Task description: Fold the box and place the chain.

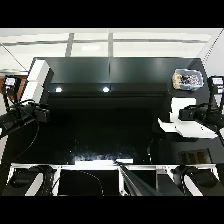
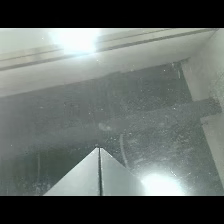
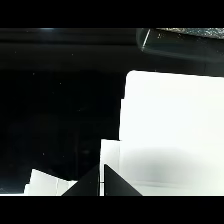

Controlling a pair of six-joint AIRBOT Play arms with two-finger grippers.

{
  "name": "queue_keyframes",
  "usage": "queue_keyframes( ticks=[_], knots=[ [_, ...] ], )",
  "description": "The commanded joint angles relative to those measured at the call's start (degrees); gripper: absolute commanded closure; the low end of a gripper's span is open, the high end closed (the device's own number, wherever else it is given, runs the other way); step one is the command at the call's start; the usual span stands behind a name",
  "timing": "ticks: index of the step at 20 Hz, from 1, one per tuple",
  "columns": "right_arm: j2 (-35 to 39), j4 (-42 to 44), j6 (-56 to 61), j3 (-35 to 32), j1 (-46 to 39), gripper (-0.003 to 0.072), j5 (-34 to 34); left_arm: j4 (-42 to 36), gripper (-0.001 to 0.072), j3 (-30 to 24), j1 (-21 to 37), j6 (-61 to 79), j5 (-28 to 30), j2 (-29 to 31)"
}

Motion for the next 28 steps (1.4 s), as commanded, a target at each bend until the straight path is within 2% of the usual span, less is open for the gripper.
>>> queue_keyframes(
  ticks=[1,13,17,18,19,20,22,24,25,27,28],
  knots=[
    [0.00,0.02,0.00,-0.04,0.04,0.0640,0.02,0.02,0.0678,-0.02,-0.02,0.02,0.00,-0.02],
    [0.00,0.04,0.00,-0.04,0.04,0.0640,-0.63,0.02,0.0678,-0.02,-0.02,0.02,0.02,-0.02],
    [0.00,1.44,0.02,-0.04,0.04,0.0638,-11.82,-0.02,0.0678,-0.02,-0.02,0.02,0.00,-0.02],
    [0.00,1.36,0.04,-0.04,0.02,0.0597,-12.48,-0.04,0.0678,-0.02,-0.02,0.02,0.02,-0.02],
    [0.00,1.51,0.96,-0.04,-0.09,0.0226,-11.98,-0.63,0.0678,-0.02,-0.02,0.02,0.11,-0.02],
    [-0.07,1.33,1.92,-0.07,-0.09,-0.0023,-10.03,-1.70,0.0678,-0.02,-0.02,0.02,0.87,-0.02],
    [-0.46,-1.84,3.34,-0.07,-0.11,-0.0021,-4.15,-3.82,0.0678,-0.02,-0.02,0.02,2.93,-0.02],
    [-1.40,-11.93,10.54,0.00,-2.67,-0.0021,0.57,-6.99,0.0678,-0.02,-0.02,0.02,5.01,-0.02],
    [-1.92,-16.81,12.26,0.09,-6.36,-0.0021,1.16,-7.17,0.0649,-0.02,-0.02,0.00,5.88,-0.09],
    [-3.80,-19.93,12.20,1.07,-18.29,-0.0021,-0.31,-7.21,0.0011,-0.02,-0.02,-2.27,7.56,-0.09],
    [-5.46,-19.50,12.17,2.08,-25.53,-0.0021,-1.62,-7.15,0.0001,-0.02,-0.02,-3.85,7.67,-0.09]
  ],
)
